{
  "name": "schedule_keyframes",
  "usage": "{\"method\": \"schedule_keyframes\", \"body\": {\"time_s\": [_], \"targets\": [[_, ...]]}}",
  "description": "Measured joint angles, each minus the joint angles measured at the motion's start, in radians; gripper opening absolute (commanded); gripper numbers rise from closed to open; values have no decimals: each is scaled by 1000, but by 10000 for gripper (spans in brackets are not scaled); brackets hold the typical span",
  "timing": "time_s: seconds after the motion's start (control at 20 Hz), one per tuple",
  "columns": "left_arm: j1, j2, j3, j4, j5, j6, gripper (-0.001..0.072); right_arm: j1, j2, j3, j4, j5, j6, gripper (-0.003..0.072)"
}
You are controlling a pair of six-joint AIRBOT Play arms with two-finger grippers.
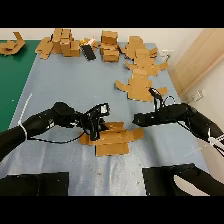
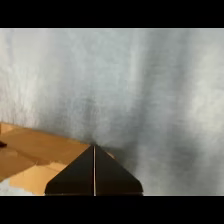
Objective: Fold the box.
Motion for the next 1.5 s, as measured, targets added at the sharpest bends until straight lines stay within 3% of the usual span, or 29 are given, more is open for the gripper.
{"method": "schedule_keyframes", "body": {"time_s": [0.4, 1.05, 1.5], "targets": [[1, 0, 0, -2, -5, 0, 10, 2, -2, -56, 5, -81, 0, 4], [1, 0, 0, -2, -6, 0, 11, 2, -24, -163, -2, 86, -2, 3], [1, 0, 0, -3, 9, 0, 11, 49, 174, -152, -63, 42, -56, 2]]}}
